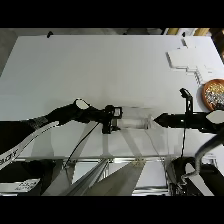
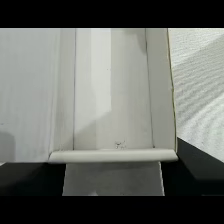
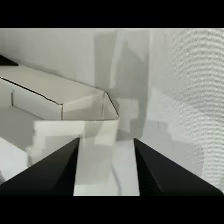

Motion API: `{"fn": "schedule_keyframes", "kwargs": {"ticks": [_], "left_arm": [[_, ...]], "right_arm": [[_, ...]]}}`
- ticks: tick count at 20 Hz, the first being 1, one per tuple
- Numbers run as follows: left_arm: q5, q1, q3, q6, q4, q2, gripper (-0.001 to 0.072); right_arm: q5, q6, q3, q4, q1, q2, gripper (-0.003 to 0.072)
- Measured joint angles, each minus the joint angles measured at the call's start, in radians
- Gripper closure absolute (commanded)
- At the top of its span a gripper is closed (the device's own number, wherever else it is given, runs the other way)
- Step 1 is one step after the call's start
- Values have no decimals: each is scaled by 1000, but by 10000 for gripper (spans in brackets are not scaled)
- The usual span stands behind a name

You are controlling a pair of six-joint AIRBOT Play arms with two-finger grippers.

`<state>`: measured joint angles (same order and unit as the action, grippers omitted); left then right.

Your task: Fold the box and place the chain.

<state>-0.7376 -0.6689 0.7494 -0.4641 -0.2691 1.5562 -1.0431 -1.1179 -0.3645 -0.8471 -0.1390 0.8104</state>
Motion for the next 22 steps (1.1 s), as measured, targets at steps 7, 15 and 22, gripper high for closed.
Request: {"fn": "schedule_keyframes", "kwargs": {"ticks": [7,15,22], "left_arm": [[-2,0,0,0,-1,0,399],[0,0,0,0,0,0,399],[0,0,0,0,0,0,399]], "right_arm": [[24,15,-1,22,61,94,267],[-21,42,0,66,77,61,284],[26,-60,-38,45,210,33,279]]}}
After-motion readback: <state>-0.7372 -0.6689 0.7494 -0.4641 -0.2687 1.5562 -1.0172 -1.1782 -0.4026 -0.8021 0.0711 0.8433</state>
